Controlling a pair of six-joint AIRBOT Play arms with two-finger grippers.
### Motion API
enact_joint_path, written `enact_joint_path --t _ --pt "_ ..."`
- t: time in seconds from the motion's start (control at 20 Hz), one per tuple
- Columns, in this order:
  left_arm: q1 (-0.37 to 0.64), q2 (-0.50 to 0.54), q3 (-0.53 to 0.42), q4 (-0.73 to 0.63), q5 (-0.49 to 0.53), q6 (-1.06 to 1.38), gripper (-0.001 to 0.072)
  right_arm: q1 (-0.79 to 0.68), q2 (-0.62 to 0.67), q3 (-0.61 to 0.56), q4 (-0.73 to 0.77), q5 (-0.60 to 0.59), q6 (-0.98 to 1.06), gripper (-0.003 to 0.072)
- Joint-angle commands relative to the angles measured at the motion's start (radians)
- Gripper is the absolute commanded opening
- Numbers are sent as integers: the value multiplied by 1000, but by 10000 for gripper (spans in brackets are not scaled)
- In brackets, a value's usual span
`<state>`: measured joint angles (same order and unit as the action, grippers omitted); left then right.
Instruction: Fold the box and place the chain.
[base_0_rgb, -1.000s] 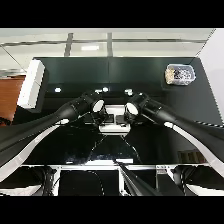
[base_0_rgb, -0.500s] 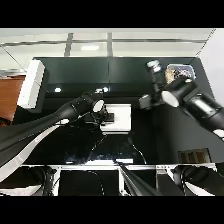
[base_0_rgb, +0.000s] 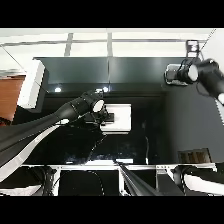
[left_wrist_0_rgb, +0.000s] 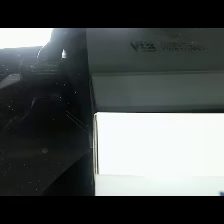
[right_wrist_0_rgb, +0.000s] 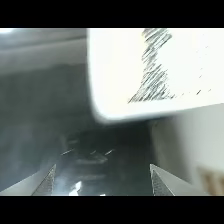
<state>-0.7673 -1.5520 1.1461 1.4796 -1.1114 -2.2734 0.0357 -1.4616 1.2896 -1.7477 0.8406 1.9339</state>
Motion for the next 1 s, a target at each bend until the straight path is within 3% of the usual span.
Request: enact_joint_path --t 0.0,0.15,0.25,0.45,0.55,0.75,0.9,0.95 --pt "0 0 1 0 -1 0 26 -152 -268 323 106 171 -1 690" --pt "0 0 1 0 -1 0 26 -210 -486 621 133 348 -2 690" --pt "1 0 1 0 -3 0 26 -229 -582 741 177 407 -10 689" --pt "0 0 1 0 -8 0 26 -248 -630 769 200 360 -30 687" --pt "0 0 1 0 -24 0 26 -260 -642 769 200 359 -30 642" --pt "1 0 1 0 -35 0 26 -264 -657 768 200 311 -31 622" --pt "0 0 1 -1 -34 0 26 -264 -662 766 202 308 -31 253" --pt "0 0 1 -1 -34 0 26 -264 -662 766 204 322 -35 161"
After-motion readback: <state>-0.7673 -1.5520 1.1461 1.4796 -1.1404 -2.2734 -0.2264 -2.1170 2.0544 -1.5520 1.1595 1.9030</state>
